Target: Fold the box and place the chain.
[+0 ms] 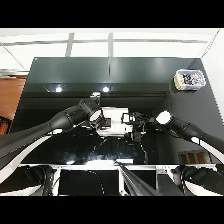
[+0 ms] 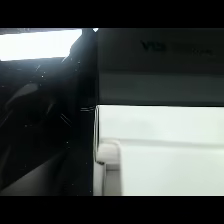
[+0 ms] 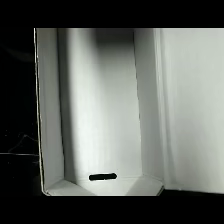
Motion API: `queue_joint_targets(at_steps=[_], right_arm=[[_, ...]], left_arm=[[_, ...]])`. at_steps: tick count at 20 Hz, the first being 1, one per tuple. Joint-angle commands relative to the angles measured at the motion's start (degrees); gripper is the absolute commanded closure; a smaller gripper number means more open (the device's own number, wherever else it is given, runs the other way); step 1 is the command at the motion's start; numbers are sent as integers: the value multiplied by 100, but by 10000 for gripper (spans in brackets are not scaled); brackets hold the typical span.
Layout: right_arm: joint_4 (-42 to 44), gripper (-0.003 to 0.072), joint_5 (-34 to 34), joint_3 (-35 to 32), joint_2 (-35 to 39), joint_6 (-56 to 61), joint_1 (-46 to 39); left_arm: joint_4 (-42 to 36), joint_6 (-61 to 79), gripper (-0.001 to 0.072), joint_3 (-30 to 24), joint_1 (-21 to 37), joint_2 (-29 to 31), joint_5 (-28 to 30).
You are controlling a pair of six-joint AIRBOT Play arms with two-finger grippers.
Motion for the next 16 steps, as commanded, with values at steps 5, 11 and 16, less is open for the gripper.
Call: queue_joint_targets(at_steps=[5,11,16], right_arm=[[2,496,2,0,-2,2,4],[-2,97,-7,0,20,157,-24],[-763,-24,378,2,570,739,-284]], left_arm=[[-2,2,683,4,0,-26,216],[0,2,683,4,4,-28,216],[7,9,682,7,11,-28,216]])
